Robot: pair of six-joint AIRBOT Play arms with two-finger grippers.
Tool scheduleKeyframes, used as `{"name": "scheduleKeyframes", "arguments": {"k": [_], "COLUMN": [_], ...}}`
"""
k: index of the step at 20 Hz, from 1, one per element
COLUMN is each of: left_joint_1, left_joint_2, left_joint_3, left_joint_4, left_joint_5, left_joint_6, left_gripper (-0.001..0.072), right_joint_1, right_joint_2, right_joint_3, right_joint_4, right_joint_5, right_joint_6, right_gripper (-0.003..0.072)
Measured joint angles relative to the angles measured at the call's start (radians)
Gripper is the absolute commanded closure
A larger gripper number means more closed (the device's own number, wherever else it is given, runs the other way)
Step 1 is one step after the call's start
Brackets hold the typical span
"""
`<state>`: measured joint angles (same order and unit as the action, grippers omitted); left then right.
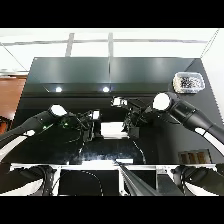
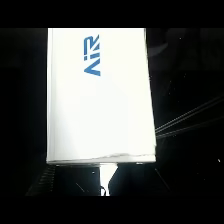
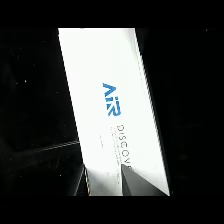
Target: Fold the box and place the chain.
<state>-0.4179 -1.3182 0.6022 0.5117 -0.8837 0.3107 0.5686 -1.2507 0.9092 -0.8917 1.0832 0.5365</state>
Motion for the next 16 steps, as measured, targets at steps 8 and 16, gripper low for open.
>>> {"name": "scheduleKeyframes", "arguments": {"k": [8, 16], "left_joint_1": [0.000, 0.000], "left_joint_2": [0.000, 0.000], "left_joint_3": [0.000, 0.000], "left_joint_4": [0.000, 0.000], "left_joint_5": [0.000, 0.000], "left_joint_6": [0.000, 0.000], "left_gripper": [0.0433, 0.0433], "right_joint_1": [0.000, -0.035], "right_joint_2": [-0.001, 0.035], "right_joint_3": [-0.016, 0.000], "right_joint_4": [0.001, -0.002], "right_joint_5": [-0.001, 0.012], "right_joint_6": [0.019, 0.138], "right_gripper": [0.0410, 0.0412]}}
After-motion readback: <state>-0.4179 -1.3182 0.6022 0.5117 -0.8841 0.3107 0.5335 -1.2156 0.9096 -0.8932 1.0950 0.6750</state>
